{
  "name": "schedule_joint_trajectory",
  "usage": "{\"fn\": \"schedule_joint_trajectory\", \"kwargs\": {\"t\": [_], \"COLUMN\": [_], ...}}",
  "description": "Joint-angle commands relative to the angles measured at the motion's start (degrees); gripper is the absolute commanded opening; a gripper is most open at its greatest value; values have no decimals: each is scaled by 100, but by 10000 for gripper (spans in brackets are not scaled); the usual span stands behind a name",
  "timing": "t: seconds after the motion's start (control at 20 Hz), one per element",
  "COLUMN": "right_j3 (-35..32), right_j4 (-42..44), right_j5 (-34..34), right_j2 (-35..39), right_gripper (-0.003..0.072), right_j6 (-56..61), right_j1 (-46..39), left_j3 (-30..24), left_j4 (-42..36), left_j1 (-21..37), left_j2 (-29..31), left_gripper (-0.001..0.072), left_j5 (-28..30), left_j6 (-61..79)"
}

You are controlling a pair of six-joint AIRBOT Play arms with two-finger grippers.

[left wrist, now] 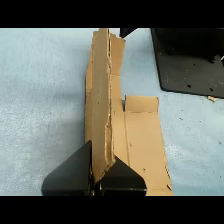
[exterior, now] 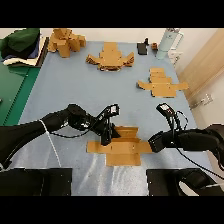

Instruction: Fold the box.

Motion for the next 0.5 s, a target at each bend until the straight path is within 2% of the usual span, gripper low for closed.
{"fn": "schedule_joint_trajectory", "kwargs": {"t": [0.0, 0.45], "right_j3": [-7, -7], "right_j4": [4, 7], "right_j5": [125, 223], "right_j2": [9, 9], "right_gripper": [2, 2], "right_j6": [-42, -42], "right_j1": [15, 15], "left_j3": [-2, -7], "left_j4": [22, 46], "left_j1": [-76, -138], "left_j2": [-24, -63], "left_gripper": [14, 14], "left_j5": [-63, -83], "left_j6": [-22, -317]}}
